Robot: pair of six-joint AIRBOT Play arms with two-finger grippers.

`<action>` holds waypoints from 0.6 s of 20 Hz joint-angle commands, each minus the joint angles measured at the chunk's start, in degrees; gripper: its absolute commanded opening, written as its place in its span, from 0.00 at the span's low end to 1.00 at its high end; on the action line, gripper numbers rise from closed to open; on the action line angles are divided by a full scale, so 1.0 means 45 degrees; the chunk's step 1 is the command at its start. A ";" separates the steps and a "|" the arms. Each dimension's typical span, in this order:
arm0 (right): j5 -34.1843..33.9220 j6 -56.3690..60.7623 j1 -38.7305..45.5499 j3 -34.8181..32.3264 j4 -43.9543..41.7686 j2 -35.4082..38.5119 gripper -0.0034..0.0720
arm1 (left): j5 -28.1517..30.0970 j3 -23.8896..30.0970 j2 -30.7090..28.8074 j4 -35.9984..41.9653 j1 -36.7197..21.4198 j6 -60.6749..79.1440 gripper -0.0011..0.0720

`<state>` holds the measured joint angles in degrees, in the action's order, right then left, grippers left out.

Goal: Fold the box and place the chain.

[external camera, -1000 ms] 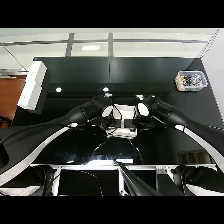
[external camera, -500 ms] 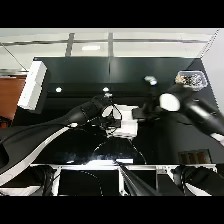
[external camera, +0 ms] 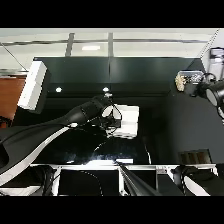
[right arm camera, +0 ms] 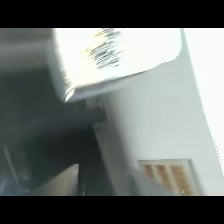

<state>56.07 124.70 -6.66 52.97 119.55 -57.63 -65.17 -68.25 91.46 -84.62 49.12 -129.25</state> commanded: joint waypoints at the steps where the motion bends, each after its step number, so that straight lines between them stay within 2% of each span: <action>1: -0.2909 0.1875 0.3196 -0.0034 -0.1860 -0.1700 0.97 | -0.0005 0.0005 -0.0005 -0.0049 -0.0015 0.0005 0.05; 3: -0.3269 -0.0583 0.4561 0.1190 -0.5523 -0.3376 1.00 | -0.0005 0.0005 -0.0005 -0.0034 -0.0015 0.0005 0.05; 5: -0.2239 -0.2011 0.5600 0.3303 -0.8038 -0.5212 1.00 | -0.0010 0.0005 -0.0005 -0.0029 -0.0015 0.0005 0.05; 9: 0.1394 -0.2327 0.6295 0.8869 -0.8417 -0.8981 1.00 | -0.0010 0.0005 -0.0005 -0.0034 -0.0015 0.0005 0.05; 12: 0.2118 -0.2385 0.6300 1.1676 -0.8417 -1.0880 1.00 | -0.0010 0.0005 -0.0005 -0.0029 -0.0015 0.0005 0.05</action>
<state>59.59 115.61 20.38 93.21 84.64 -97.82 -65.21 -68.25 91.46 -84.75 49.12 -129.25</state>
